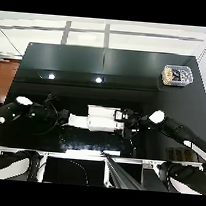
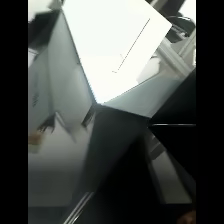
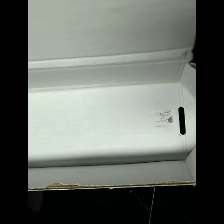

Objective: Fold the box and place the chain.

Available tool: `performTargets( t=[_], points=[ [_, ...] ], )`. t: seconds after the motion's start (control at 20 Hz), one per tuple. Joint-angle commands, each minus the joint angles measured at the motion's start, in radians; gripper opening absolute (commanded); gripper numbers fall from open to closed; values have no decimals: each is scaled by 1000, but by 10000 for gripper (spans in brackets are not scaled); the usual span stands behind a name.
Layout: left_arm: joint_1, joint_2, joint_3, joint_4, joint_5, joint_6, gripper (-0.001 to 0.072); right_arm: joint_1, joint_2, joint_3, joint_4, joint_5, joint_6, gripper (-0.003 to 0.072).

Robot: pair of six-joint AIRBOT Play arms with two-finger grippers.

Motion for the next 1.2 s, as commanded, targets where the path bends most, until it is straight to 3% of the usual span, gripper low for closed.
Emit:
performTargets(
  t=[0.0, 0.05, 0.1, 0.15, 0.2, 0.25, 0.4, 0.8, 1.0, 1.15],
  points=[
    [-89, -35, 26, -39, 24, 13, 32, 0, 0, 0, 0, 0, 1, 539],
    [-89, -34, 39, -37, 20, 23, 49, 0, 0, 0, 0, 0, 1, 539],
    [-87, -31, 52, -29, 16, 24, 133, 0, 0, 0, 0, 0, 1, 539],
    [-87, -24, 67, -20, 0, 38, 281, 0, 0, 0, 0, 0, 1, 539],
    [-88, -16, 83, -9, -32, 45, 634, 0, 0, 0, 0, 0, 1, 539],
    [-89, -10, 98, 15, -66, 45, 700, 0, 0, 0, 0, 0, 1, 539],
    [-92, 15, 123, 9, -108, 40, 700, 0, 0, 0, 0, 0, 1, 539],
    [-225, 86, 124, -9, 5, -13, 700, 0, 0, 0, 0, 0, 1, 539],
    [-360, 85, 124, -8, 218, -79, 699, 0, 0, 0, 0, 0, 1, 539],
    [-444, 85, 124, 7, 324, -145, 699, 0, 0, 0, 0, 0, 1, 539]
  ],
)
